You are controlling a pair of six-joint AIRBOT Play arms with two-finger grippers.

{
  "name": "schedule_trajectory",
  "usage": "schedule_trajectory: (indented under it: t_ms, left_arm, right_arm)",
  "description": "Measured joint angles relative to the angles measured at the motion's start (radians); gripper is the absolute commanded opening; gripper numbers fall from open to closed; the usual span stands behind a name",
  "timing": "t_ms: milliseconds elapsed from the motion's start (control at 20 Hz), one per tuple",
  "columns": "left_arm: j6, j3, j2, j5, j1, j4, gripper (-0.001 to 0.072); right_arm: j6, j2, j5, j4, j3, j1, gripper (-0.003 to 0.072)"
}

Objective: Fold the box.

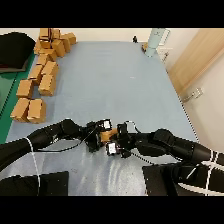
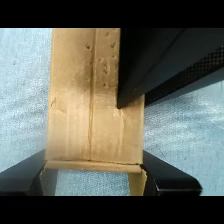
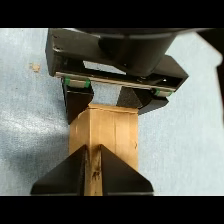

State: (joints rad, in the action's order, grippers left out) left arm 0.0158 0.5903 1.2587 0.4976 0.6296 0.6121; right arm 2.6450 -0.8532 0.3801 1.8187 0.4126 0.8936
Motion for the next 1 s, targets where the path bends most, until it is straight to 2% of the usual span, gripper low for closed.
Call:
schedule_trajectory:
  t_ms: [50, 100, 550, 600, 650, 700, 750, 1000]
  left_arm:
    - [-0.002, 0.0, 0.0, 0.0, 0.0, 0.001, 0.0452]
    - [-0.005, 0.0, 0.0, 0.0, 0.0, 0.004, 0.0452]
    - [-0.001, 0.0, 0.0, 0.0, 0.0, 0.002, 0.0452]
    - [0.0, 0.0, 0.0, 0.0, 0.0, 0.001, 0.0452]
    - [0.0, 0.0, 0.0, 0.0, 0.0, 0.001, 0.0452]
    - [0.0, 0.0, 0.0, 0.0, 0.0, 0.001, 0.0452]
    - [0.003, 0.0, 0.0, 0.0, 0.0, 0.0, 0.0452]
    - [0.002, 0.0, 0.0, 0.0, 0.0, -0.001, 0.0452]
  right_arm:
    - [0.0, 0.0, -0.005, 0.0, 0.0, 0.0, 0.0459]
    - [0.0, 0.0, -0.012, -0.003, 0.001, -0.002, 0.0485]
    - [0.002, -0.005, -0.007, 0.018, 0.002, 0.0, 0.0486]
    - [0.008, -0.01, -0.013, 0.018, 0.002, 0.0, 0.0473]
    - [0.01, -0.013, -0.018, 0.018, 0.002, 0.0, 0.0384]
    - [0.016, -0.015, -0.023, 0.019, 0.002, 0.0, 0.0227]
    - [0.018, -0.017, -0.017, 0.021, 0.002, 0.001, 0.0201]
    - [0.026, -0.018, -0.022, 0.022, 0.003, 0.0, 0.0201]
